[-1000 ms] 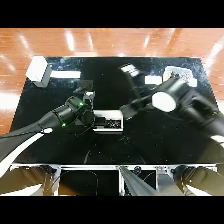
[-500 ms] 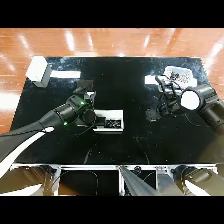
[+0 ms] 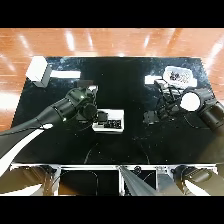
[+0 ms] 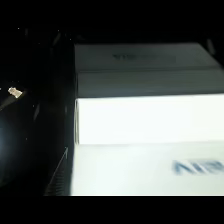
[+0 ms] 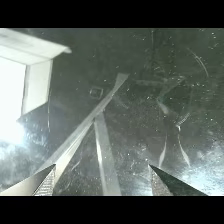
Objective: Fold the box and place the chain.
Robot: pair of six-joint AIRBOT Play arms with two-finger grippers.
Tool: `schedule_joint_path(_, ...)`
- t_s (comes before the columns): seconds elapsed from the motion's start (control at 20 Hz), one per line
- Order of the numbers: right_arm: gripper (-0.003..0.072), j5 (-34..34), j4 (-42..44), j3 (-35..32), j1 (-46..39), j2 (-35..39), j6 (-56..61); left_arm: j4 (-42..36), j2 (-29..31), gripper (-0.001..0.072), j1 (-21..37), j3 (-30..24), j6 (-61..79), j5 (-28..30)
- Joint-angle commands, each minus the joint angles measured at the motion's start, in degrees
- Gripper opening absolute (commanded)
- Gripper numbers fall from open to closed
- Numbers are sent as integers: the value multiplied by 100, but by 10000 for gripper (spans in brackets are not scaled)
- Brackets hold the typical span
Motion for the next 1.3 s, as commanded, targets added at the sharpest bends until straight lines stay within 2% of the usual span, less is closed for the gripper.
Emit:
schedule_joint_path(0.0,670,251,138,-9,-4,4,-669,42,138,511,4,363,946,706)
schedule_joint_path(0.2,670,638,184,46,-4,4,-848,-44,647,509,341,369,2249,1519)
schedule_joint_path(0.3,669,1274,621,310,2,4,-584,-11,1193,509,529,173,2874,1766)
schedule_joint_path(0.4,669,1244,798,636,81,-2,-588,7,1989,509,1010,-415,3213,1556)
schedule_joint_path(0.5,669,890,551,1102,57,-133,-590,-225,2841,509,1869,-1233,3298,1346)
schedule_joint_path(0.6,669,640,236,1816,17,-614,-592,-1003,3613,509,2780,-1980,3609,1016)
schedule_joint_path(0.7,669,553,380,2846,-7,-1541,-841,-1858,4107,509,3425,-2522,3952,658)
schedule_joint_path(0.8,669,688,1152,3893,-2,-2590,-1628,-2131,4227,509,3674,-2765,4133,575)
schedule_joint_path(0.9,669,990,2050,4559,-4,-3392,-2645,-2124,4210,509,3681,-2811,4133,546)
schedule_joint_path(1.0,666,1137,2363,4673,4,-3746,-3132,-2142,4199,509,3681,-2811,4124,511)
schedule_joint_path(1.05,576,1211,2343,4673,37,-3821,-3300,-2144,4181,510,3681,-2813,4107,509)
schedule_joint_path(1.25,582,2009,2275,4673,487,-3847,-4019,-2232,4035,510,3681,-2813,4138,555)
